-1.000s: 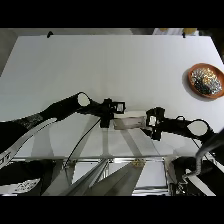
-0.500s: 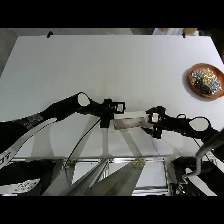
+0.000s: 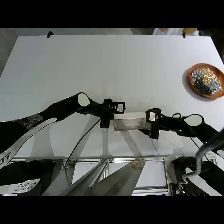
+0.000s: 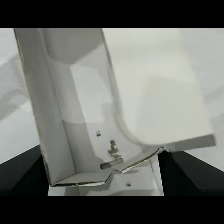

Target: Fold the box and place the chain.

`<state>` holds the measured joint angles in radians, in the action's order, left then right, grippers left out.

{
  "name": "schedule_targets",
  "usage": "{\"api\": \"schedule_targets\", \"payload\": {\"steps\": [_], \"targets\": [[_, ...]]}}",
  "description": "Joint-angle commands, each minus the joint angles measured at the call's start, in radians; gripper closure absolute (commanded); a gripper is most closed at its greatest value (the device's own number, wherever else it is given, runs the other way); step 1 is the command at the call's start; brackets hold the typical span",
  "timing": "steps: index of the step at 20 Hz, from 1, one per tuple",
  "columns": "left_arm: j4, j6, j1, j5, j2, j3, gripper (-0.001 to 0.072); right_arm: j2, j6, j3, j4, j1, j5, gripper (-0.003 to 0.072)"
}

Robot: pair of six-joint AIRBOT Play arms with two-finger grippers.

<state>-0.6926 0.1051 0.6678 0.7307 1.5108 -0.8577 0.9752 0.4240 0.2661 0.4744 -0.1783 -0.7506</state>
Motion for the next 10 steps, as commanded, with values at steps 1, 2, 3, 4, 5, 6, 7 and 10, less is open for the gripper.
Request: {"api": "schedule_targets", "payload": {"steps": [1,2,3,4,5,6,7,10], "targets": [[0.0,-0.001,0.001,0.0,0.0,0.0,0.0696,0.044,0.008,0.0,-0.002,0.0,-0.047,0.0022],[0.0,-0.001,0.001,0.0,0.0,0.0,0.0696,0.048,0.008,0.0,-0.002,0.0,-0.047,0.0025],[0.0,-0.001,0.001,0.0,0.0,0.0,0.0696,0.051,0.008,0.0,-0.003,0.0,-0.048,0.0032],[0.0,-0.001,0.001,0.0,0.0,0.0,0.0696,0.054,0.008,0.0,-0.004,0.0,-0.052,0.0034],[0.0,-0.001,0.001,0.0,0.0,0.0,0.0696,0.06,0.007,0.0,-0.004,0.0,-0.052,0.0034],[0.0,-0.001,0.001,-0.001,0.0,0.0,0.0696,0.068,0.008,0.0,-0.005,0.0,-0.052,0.0034],[0.0,-0.001,0.001,0.0,0.0,0.0,0.0696,0.076,0.008,0.0,-0.005,-0.001,-0.052,0.0035],[0.0,-0.001,0.001,0.0,0.0,0.0,0.0696,0.095,0.022,0.0,-0.011,-0.001,-0.049,0.0052]]}}
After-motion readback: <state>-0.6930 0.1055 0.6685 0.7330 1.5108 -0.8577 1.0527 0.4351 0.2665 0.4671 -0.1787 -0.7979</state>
